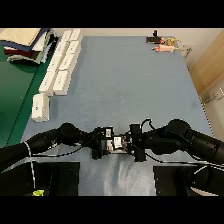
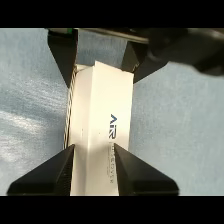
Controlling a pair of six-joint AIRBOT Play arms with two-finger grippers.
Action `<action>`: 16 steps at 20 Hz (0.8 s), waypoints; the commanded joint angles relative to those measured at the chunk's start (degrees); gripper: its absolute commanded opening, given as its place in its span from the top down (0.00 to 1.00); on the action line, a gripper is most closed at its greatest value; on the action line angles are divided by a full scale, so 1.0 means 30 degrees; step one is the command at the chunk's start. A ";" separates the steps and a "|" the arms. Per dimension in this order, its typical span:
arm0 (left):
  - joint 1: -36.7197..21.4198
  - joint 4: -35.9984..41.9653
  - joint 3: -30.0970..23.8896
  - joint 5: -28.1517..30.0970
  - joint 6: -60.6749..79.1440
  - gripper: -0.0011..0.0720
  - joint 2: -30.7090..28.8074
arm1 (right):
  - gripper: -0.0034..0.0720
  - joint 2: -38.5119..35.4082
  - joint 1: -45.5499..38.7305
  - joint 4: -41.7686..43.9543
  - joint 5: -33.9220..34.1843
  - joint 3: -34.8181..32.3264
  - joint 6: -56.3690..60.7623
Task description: Fold the box.
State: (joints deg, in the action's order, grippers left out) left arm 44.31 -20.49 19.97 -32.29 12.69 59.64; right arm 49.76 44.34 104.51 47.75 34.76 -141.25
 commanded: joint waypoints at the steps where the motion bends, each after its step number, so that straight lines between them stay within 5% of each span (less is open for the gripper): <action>1: -0.0007 0.0029 0.0007 0.0124 -0.0029 0.40 0.0000 | 0.47 0.0015 0.0029 0.0656 0.0226 0.0015 0.0015; 3: -0.0007 0.0029 0.0007 0.0124 -0.0029 0.40 0.0000 | 0.52 0.0015 0.0029 0.0670 0.0204 0.0015 0.0073; 4: -0.0007 0.0036 0.0007 0.0124 -0.0029 0.40 0.0000 | 0.65 0.0015 0.0029 0.0678 0.0219 0.0015 0.0211; 9: -0.0007 0.0036 0.0007 0.0124 -0.0029 0.40 0.0000 | 0.67 0.0015 0.0029 0.1129 0.0284 0.0015 0.0590; 12: -0.0007 0.0036 0.0007 0.0117 -0.0029 0.40 0.0000 | 0.43 -0.0102 0.0029 0.1239 0.0291 0.0015 0.0590; 16: -0.0007 0.0036 0.0007 0.0124 -0.0029 0.40 0.0000 | 0.43 -0.1399 0.0007 0.1035 0.0248 0.0015 0.0729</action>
State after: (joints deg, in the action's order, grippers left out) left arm 44.31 -20.32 19.94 -31.83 12.53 59.64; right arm 47.70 44.42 107.98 48.69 34.76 -139.52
